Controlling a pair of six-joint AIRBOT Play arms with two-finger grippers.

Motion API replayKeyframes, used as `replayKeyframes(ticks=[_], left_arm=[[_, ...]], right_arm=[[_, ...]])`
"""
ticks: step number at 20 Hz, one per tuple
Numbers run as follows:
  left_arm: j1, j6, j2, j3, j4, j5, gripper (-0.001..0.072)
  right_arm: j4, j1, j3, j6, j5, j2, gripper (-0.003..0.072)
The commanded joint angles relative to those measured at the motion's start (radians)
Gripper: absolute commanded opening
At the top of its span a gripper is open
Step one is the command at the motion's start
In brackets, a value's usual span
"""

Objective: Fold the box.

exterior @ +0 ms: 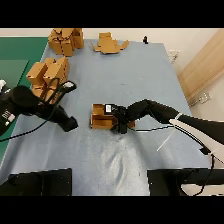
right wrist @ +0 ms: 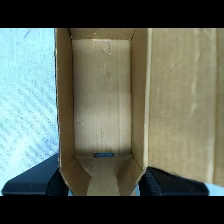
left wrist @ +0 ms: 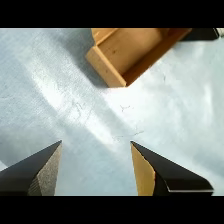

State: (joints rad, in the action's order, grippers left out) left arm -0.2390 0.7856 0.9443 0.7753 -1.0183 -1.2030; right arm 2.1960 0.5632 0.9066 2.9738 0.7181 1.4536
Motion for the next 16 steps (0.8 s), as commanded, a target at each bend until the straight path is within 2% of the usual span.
replayKeyframes(ticks=[1, 4, 6, 7, 12, 16], left_arm=[[0.206, -0.598, 0.111, -0.053, 0.265, -0.048, 0.0666], [0.177, -0.904, 0.309, -0.032, 0.35, 0.0, 0.0667], [0.111, -0.994, 0.396, 0.005, 0.354, 0.008, 0.067], [0.079, -1.032, 0.42, 0.022, 0.347, 0.016, 0.0696], [-0.023, -1.107, 0.437, 0.048, 0.338, 0.151, 0.0696], [-0.072, -1.111, 0.44, 0.048, 0.349, 0.175, 0.0697]], right_arm=[[0.004, 0.0, 0.0, -0.001, -0.002, -0.001, 0.0154], [0.008, 0.0, 0.0, -0.002, -0.001, -0.001, 0.0153], [0.008, 0.0, 0.0, -0.013, -0.001, -0.001, 0.0153], [0.008, 0.0, 0.0, -0.015, -0.001, -0.001, 0.0153], [0.009, 0.0, 0.0, -0.016, -0.001, -0.001, 0.0153], [0.009, 0.0, 0.0, -0.016, -0.001, -0.001, 0.0153]])
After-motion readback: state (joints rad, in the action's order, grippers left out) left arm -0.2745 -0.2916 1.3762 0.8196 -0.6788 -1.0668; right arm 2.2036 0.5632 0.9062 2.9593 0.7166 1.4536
